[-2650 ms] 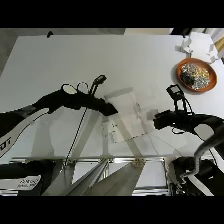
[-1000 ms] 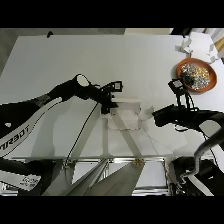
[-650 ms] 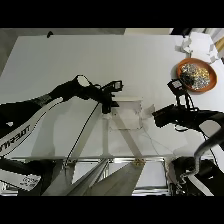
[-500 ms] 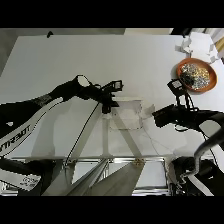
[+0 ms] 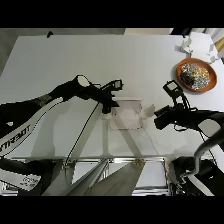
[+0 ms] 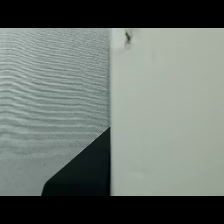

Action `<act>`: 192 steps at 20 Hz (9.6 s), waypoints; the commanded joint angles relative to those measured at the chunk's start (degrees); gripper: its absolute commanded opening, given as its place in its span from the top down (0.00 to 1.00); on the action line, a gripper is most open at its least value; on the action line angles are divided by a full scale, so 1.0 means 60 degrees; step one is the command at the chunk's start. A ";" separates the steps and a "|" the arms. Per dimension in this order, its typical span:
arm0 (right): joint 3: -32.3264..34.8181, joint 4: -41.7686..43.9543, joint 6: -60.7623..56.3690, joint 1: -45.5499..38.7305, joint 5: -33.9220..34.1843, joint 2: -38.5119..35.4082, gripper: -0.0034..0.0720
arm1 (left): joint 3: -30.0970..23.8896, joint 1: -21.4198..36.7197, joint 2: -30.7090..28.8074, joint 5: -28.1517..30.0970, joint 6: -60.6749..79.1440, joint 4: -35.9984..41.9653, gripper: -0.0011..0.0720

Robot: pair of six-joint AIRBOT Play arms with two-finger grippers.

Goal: Fold the box and place the chain.

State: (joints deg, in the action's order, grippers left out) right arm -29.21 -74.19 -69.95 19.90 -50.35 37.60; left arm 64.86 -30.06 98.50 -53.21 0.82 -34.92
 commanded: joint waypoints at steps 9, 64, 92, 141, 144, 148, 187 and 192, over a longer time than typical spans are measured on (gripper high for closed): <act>0.0138 -0.1198 0.3563 0.1894 0.0368 0.1810 0.31 | -0.0004 -0.0007 0.0000 -0.0025 -0.0036 -0.0007 0.97; -0.0933 0.7016 1.5813 -0.2186 0.0288 0.6073 0.03 | -0.0004 -0.0007 0.0000 -0.0029 -0.0036 -0.0007 0.97; -0.1002 0.7351 1.6491 -0.2116 0.0066 0.6947 0.26 | -0.0004 -0.0007 0.0000 -0.0029 -0.0036 -0.0007 0.97; -0.1002 0.6590 1.6447 -0.1880 0.0215 0.6947 0.35 | -0.0004 0.0113 -0.0878 -0.0029 -0.0339 -0.1111 0.38; -0.1002 0.6586 1.6447 -0.1880 0.0215 0.6943 0.35 | -0.0004 0.0361 -0.1322 -0.0339 -0.1355 -0.1927 0.36; -0.1002 0.6586 1.6447 -0.1883 0.0215 0.6947 0.35 | -0.0004 0.0561 -0.2189 -0.1650 -0.2532 -0.3381 0.38; -0.1002 0.6586 1.6447 -0.1883 0.0215 0.6947 0.35 | -0.0226 0.0146 -0.2925 -0.0568 -0.5694 -0.4747 0.98; -0.1002 0.6586 1.6447 -0.1883 0.0219 0.6943 0.35 | -0.1381 0.0091 -0.2794 -0.0554 -0.2732 -0.3945 0.97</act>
State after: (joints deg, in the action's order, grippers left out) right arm -35.22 -34.72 28.77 8.62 -49.08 79.29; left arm 59.79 -29.67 81.58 -55.22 -24.80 -60.55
